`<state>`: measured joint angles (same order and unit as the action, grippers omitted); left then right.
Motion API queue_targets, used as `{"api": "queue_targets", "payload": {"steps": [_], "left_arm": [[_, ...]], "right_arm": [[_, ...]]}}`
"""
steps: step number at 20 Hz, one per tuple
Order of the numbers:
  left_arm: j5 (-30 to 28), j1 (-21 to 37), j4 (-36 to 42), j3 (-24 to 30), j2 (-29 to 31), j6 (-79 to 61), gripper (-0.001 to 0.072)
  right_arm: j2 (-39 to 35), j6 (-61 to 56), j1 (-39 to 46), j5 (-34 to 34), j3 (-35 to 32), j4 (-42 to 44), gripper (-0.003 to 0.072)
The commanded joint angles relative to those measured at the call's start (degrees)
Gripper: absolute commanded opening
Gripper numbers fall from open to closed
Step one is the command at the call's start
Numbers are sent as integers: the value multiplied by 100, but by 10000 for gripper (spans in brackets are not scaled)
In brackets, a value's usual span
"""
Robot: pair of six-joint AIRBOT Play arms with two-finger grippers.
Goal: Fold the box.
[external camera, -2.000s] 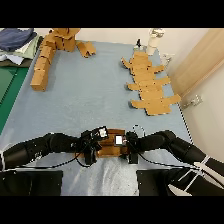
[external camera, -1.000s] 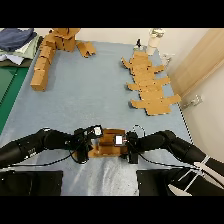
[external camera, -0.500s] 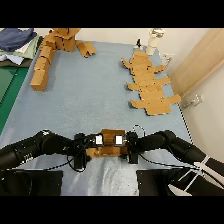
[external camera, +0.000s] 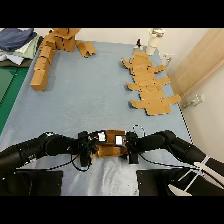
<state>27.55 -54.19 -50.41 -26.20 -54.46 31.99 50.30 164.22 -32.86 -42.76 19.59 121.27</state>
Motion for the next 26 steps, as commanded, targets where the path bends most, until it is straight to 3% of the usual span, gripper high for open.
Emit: {"api": "queue_targets", "payload": {"steps": [1,9,15,23,26], "left_arm": [[-24,-44,166,-4,-20,-4,105],[-195,-20,146,-4,-85,35,105],[868,518,-835,-13,-116,236,114],[546,-184,-428,-101,-120,197,115],[363,-181,-365,-98,-122,197,115]], "right_arm": [[0,-26,0,2,4,17,518],[0,-26,0,2,4,17,519],[0,-26,0,2,4,17,518],[0,-26,0,2,4,17,519],[0,-26,0,2,4,17,519]]}}
